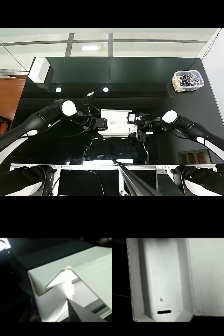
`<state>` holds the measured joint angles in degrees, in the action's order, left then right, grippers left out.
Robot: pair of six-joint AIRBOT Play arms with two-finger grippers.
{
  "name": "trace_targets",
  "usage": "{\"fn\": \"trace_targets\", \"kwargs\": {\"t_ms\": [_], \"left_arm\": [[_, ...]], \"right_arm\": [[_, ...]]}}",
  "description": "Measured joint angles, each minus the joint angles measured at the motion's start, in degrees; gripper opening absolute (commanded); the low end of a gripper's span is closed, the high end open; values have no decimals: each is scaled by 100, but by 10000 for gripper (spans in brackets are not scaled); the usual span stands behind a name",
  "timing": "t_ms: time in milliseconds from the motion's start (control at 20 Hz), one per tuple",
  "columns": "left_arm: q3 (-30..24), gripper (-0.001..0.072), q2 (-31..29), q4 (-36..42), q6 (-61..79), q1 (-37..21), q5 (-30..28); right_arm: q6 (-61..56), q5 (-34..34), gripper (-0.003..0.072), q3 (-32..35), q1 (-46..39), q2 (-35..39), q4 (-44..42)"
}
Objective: Fold the box and place the chain.
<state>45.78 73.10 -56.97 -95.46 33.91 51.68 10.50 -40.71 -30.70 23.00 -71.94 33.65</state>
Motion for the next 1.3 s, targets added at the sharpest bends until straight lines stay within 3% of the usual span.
{"fn": "trace_targets", "kwargs": {"t_ms": [250, 650, 700, 750, 1150, 1200, 1250, 1300], "left_arm": [[122, 503, 195, -503, -529, 247, -44], [977, 502, 787, -2225, -2114, 1036, 461], [1029, 463, 817, -2369, -2304, 1080, 490], [1062, 399, 837, -2468, -2461, 1108, 575], [1161, 397, 907, -2660, -3099, 1283, 885], [1167, 357, 918, -2664, -3143, 1296, 876], [1176, 248, 922, -2667, -3189, 1309, 863], [1189, 220, 929, -2669, -3211, 1322, 831]], "right_arm": [[-2, 0, 300, 0, 0, 0, 0], [-2, 0, 300, 0, 0, 0, -2], [-4, 0, 300, 0, 0, 0, -2], [-4, 0, 300, 0, 0, 0, -2], [-2, 0, 300, 0, 0, 0, -2], [-2, 0, 300, 0, 0, 0, -2], [-2, -2, 300, 0, 0, 0, -2], [-4, -2, 300, 0, 0, 0, -2]]}}
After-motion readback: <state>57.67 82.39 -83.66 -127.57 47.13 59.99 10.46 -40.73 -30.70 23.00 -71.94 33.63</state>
